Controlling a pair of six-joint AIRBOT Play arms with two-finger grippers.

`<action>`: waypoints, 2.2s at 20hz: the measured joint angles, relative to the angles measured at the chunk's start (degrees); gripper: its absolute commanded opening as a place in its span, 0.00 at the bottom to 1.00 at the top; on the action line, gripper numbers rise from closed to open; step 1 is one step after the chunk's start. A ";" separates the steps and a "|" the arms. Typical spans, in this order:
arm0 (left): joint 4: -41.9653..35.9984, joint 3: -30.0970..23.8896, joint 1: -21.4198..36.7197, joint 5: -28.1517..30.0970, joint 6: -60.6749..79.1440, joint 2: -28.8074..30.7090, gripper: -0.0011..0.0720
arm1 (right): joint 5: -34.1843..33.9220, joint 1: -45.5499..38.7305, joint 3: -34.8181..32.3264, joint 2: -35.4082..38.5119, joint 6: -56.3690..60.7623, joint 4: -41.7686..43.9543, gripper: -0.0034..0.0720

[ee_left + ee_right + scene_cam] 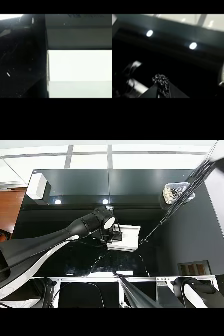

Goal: Fold the box and place the chain.

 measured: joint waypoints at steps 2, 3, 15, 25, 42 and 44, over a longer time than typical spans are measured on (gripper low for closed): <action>0.00 0.00 0.00 0.00 0.00 0.00 0.05 | 1.11 1.60 -4.94 0.00 -1.05 2.32 0.06; 0.00 0.00 0.00 0.02 0.00 0.00 0.05 | 1.49 2.40 -7.48 0.00 -1.62 3.91 0.06; 0.00 0.00 0.00 0.09 0.00 0.00 0.06 | -2.75 9.62 -27.71 0.00 -6.34 18.82 0.06; -0.02 0.00 0.00 0.09 0.00 0.00 0.05 | -2.69 11.37 -29.44 0.00 -6.75 20.63 0.06; 0.02 0.00 0.00 0.04 -0.02 0.00 0.05 | -28.13 19.21 -54.93 -2.16 -2.10 17.27 0.40; 0.02 0.00 0.00 0.04 0.00 0.00 0.05 | -27.10 17.90 -55.01 -2.19 -2.16 16.98 0.39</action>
